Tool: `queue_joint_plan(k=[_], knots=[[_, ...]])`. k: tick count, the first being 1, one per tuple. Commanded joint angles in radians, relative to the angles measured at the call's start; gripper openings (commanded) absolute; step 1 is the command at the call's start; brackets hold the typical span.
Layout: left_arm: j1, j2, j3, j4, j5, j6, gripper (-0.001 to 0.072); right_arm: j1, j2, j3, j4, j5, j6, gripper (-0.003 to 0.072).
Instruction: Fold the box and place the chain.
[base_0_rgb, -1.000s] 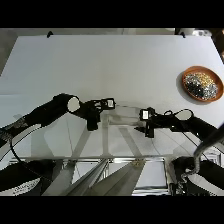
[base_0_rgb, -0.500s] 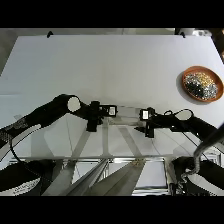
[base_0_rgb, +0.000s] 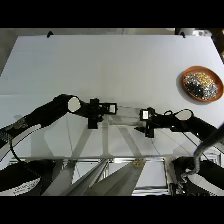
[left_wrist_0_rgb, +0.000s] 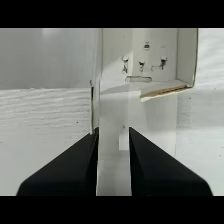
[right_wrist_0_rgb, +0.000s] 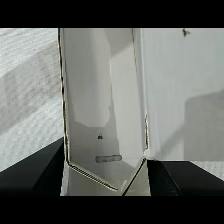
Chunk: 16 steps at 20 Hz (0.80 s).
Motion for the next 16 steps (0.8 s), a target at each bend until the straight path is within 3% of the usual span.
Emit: queue_joint_plan(k=[1,10,16], knots=[[-0.001,-0.004,0.000,0.000,0.023,-0.001,0.0211,0.000,0.000,0.001,0.000,0.000,0.000,0.0401],[-0.002,-0.004,0.000,-0.008,0.047,0.026,0.0211,0.000,0.000,0.001,0.000,0.000,0.000,0.0401],[-0.034,-0.005,0.000,-0.054,-0.005,0.080,0.0205,0.000,0.000,0.001,0.000,0.000,0.000,0.0401]])
